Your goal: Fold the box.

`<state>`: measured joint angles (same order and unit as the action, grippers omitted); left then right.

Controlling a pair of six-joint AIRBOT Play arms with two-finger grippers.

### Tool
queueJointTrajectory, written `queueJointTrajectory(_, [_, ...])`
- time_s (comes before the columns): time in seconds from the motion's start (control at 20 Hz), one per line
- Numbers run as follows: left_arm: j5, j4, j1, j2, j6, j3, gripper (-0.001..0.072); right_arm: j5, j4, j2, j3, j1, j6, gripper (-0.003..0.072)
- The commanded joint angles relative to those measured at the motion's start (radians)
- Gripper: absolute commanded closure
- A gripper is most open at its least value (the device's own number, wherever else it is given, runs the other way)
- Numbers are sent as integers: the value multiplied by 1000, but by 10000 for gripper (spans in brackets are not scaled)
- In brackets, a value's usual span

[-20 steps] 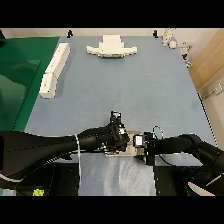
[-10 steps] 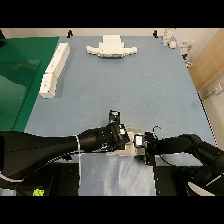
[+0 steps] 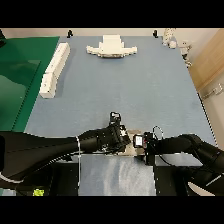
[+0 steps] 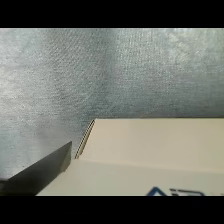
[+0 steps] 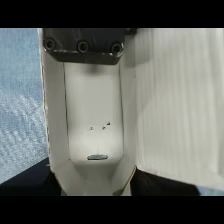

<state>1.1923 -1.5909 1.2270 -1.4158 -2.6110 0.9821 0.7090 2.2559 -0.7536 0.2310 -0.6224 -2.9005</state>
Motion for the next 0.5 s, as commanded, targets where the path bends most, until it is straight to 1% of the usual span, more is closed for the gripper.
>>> queueJointTrajectory(0.0, [13, -5, 0, 0, -2, 1, 256, -1, -1, 1, 0, 0, 1, 149])
queueJointTrajectory(0.05, [14, -5, 0, 0, -4, 1, 543, -1, -1, 1, 0, 0, 1, 149])
queueJointTrajectory(0.1, [10, -6, 0, 0, 5, 1, 690, -1, -1, 1, 0, 0, 1, 149])
queueJointTrajectory(0.15, [11, -6, 0, 0, 4, 1, 693, -1, -1, 1, 0, 0, 1, 149])
queueJointTrajectory(0.35, [11, -7, 0, 0, 5, 1, 690, -1, -1, 1, 0, 0, 1, 149])
queueJointTrajectory(0.4, [10, -8, 0, 0, 6, 1, 548, -1, -1, 1, 0, 0, 1, 149])
queueJointTrajectory(0.45, [11, -8, 0, 0, 0, 1, 267, -1, -1, 1, 0, 0, 1, 149])
